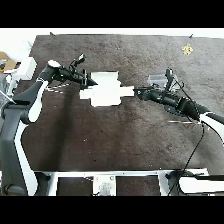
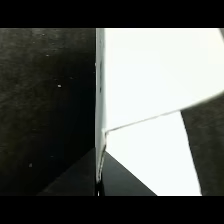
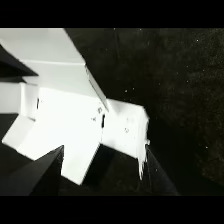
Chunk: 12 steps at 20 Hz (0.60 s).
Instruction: Fold the box and place the chain.
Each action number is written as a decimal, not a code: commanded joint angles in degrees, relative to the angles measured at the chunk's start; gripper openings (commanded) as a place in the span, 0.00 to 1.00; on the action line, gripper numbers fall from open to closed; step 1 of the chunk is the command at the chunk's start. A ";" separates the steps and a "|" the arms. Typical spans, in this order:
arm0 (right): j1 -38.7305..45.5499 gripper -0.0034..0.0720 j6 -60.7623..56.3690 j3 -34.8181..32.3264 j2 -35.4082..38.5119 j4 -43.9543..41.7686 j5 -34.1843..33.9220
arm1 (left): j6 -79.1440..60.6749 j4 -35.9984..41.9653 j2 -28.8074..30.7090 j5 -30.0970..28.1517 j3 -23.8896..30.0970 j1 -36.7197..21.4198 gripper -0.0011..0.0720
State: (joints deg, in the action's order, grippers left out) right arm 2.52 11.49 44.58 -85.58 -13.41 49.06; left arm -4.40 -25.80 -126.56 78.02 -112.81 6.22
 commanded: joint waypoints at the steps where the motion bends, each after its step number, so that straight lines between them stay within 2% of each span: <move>1: -0.02 0.78 1.01 0.04 0.20 2.91 -0.50 | -6.71 -1.81 -0.42 -3.19 0.17 -0.02 0.03; 6: -2.40 0.78 6.49 0.04 0.20 2.93 -1.88 | -8.33 -2.49 -2.91 0.87 0.48 0.04 0.03; 12: -2.82 0.78 8.98 0.13 0.20 5.25 -1.42 | -8.31 -2.71 -4.39 1.49 0.50 0.04 0.03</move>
State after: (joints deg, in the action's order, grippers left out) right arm -0.01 18.79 44.60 -85.43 -9.98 47.37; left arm -12.23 -27.53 -130.41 78.96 -112.33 6.22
